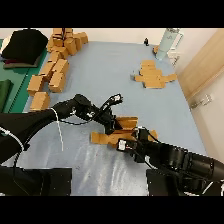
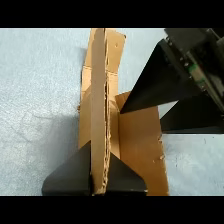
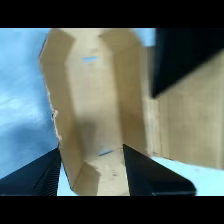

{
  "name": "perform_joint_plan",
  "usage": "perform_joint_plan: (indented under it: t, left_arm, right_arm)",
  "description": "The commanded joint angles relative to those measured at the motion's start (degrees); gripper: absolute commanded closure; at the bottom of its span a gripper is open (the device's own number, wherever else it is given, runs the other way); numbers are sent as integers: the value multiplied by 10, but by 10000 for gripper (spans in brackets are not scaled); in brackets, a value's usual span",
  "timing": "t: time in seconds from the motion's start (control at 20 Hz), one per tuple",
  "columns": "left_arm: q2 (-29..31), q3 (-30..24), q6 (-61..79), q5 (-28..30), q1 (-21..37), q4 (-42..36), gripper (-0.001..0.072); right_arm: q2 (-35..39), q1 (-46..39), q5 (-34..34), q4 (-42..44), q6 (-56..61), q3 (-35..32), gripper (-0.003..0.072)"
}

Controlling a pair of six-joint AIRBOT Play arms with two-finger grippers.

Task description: Fold the box.

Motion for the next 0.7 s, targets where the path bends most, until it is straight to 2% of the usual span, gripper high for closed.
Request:
perform_joint_plan:
  t: [0.0, 0.1, 0.15, 0.45, 0.65]
  left_arm:
    - [0, 0, 0, 0, 0, 0, 696]
    - [0, 0, 0, 0, 0, 0, 696]
    - [0, 0, 0, 0, 0, 0, 696]
    - [0, 0, 0, 0, 0, 0, 696]
    - [0, 0, 0, 0, 0, 0, 696]
  right_arm:
    - [1, -4, 0, -1, 44, 2, 115]
    - [0, -4, 3, 9, 44, 2, 107]
    - [1, -4, 0, -2, 44, 2, -20]
    - [55, -64, -1, -5, 25, -3, -22]
    - [94, -138, -8, 105, -119, -11, -22]
